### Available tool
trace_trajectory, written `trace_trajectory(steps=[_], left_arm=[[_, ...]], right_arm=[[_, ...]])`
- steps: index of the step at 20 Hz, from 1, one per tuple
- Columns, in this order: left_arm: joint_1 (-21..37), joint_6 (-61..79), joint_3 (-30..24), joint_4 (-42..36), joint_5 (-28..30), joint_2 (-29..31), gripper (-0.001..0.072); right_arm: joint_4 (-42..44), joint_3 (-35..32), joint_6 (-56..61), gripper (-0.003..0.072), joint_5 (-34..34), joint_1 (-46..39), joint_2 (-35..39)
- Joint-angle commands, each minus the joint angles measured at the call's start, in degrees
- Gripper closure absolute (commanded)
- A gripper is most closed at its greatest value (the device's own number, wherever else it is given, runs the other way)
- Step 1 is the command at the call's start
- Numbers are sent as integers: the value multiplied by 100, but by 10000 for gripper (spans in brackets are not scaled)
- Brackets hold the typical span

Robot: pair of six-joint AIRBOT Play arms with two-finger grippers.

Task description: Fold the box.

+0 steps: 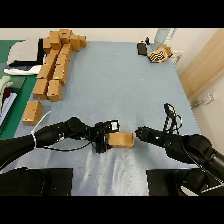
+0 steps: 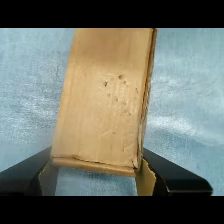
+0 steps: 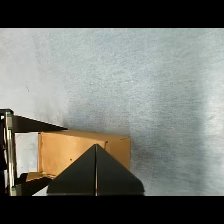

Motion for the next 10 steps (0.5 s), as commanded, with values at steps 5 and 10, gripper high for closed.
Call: trace_trajectory(steps=[5,10], left_arm=[[11,407,7,15,-157,-101,35],[-28,413,13,20,-173,-127,36]], right_arm=[[-15,7,85,685,-13,-2,4],[-15,7,87,685,-13,-2,4]])
